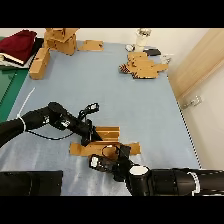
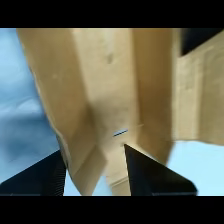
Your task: Fold the box.
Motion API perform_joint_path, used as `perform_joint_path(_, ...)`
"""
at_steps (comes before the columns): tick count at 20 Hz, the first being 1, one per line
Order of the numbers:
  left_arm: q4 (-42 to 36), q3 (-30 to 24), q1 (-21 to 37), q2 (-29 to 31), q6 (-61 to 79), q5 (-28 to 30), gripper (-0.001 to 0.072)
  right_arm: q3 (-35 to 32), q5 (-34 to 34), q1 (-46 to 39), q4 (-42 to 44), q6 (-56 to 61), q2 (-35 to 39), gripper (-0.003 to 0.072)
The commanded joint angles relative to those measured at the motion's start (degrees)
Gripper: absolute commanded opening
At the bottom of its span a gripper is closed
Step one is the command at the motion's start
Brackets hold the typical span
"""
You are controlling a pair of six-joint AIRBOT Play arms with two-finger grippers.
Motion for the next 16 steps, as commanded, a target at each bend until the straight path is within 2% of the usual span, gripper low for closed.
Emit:
perform_joint_path(1,0.02,0.00,-0.02,0.04,0.00,0.00,0.0015,1.27,-2.71,-0.02,-7.54,4.15,-0.42,0.0537)
perform_joint_path(4,0.02,0.00,-0.02,0.04,0.02,0.00,0.0015,1.27,-3.82,-0.94,-8.13,6.29,-0.44,0.0539)
perform_joint_path(5,0.02,0.00,-0.02,0.04,0.00,0.00,0.0015,1.27,-3.30,-1.33,-8.22,6.29,-0.42,0.0671)
perform_joint_path(6,0.02,0.00,-0.02,0.04,0.02,-0.02,0.0015,1.27,-2.75,-1.42,-8.44,6.29,-0.33,0.0720)
perform_joint_path(14,0.02,0.00,-0.02,0.04,0.02,0.00,0.0016,0.76,-2.54,-1.42,-7.65,9.70,2.05,0.0720)
perform_joint_path(16,0.02,0.00,-0.02,0.04,0.00,0.04,0.0015,-1.14,0.79,-3.52,-7.50,8.48,4.57,0.0720)
